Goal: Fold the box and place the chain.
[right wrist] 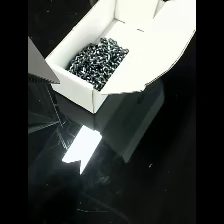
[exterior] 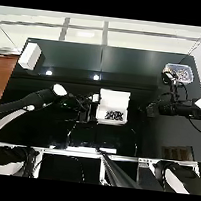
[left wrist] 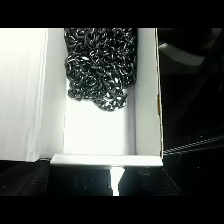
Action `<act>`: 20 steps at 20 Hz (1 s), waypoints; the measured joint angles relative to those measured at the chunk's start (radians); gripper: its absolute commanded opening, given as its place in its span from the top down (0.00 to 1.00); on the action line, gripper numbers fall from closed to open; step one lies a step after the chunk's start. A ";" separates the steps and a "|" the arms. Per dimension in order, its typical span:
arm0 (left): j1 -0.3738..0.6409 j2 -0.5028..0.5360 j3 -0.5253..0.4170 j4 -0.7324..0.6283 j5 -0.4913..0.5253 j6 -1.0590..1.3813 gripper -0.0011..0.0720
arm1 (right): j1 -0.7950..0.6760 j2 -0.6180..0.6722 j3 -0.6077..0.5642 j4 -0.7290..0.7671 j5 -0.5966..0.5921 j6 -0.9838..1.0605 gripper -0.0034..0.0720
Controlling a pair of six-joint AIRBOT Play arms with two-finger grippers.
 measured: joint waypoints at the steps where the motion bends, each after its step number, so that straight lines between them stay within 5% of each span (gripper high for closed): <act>1: -0.002 0.000 0.000 0.002 0.000 0.000 0.21 | 0.000 0.000 0.000 0.000 -0.003 0.000 0.57; 5: -0.004 0.000 0.000 0.002 0.003 0.000 0.59 | 0.000 0.000 0.000 0.000 -0.009 0.000 0.57; 9: -0.004 0.000 0.000 0.004 0.005 0.000 0.60 | 0.000 0.000 0.000 0.002 -0.013 0.000 0.55; 11: -0.004 0.000 0.000 0.005 0.005 0.000 0.60 | 0.000 0.000 0.000 0.018 -0.040 0.012 0.09; 20: -0.004 0.000 0.000 0.005 0.007 0.000 0.60 | 0.116 -0.168 0.097 0.180 -0.323 0.124 0.09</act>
